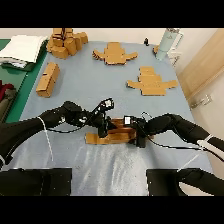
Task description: Fold the box.
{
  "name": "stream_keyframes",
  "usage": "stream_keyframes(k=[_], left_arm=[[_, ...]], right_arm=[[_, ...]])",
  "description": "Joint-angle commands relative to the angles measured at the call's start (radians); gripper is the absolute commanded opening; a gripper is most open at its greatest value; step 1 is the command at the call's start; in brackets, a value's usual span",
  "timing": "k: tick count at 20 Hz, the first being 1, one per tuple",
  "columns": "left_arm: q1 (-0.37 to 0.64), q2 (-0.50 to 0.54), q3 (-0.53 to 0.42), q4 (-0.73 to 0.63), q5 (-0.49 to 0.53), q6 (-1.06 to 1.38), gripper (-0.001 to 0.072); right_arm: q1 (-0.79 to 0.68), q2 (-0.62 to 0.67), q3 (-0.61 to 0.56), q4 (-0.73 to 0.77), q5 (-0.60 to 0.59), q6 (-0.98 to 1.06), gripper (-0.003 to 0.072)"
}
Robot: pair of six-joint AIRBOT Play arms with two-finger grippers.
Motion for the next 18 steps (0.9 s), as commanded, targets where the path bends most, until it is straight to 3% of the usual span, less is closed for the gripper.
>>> stream_keyframes(k=[1,4,6,8,9,10,18], left_arm=[[0.000,0.000,0.000,0.003,0.003,-0.003,0.0013],[-0.001,0.000,0.000,0.003,0.002,-0.004,0.0013],[0.000,0.000,0.000,0.003,0.002,-0.004,0.0012],[0.000,0.000,0.000,0.003,0.003,-0.003,0.0013],[0.000,0.000,0.000,0.002,0.003,-0.004,0.0012],[0.000,0.000,0.000,0.003,0.003,-0.004,0.0012],[0.000,0.000,0.000,0.003,0.003,-0.004,0.0012]], right_arm=[[0.000,0.000,0.000,0.000,-0.008,0.000,0.0649],[0.000,0.000,0.000,0.000,-0.006,0.000,0.0645],[0.000,0.000,0.000,0.000,-0.008,0.000,0.0513],[0.000,0.000,0.000,0.000,-0.008,0.000,0.0552],[0.000,0.000,0.000,0.002,-0.008,0.000,0.0663],[0.000,0.000,0.000,0.004,-0.008,0.000,0.0700],[0.000,0.069,0.001,0.002,-0.017,0.019,0.0698]])
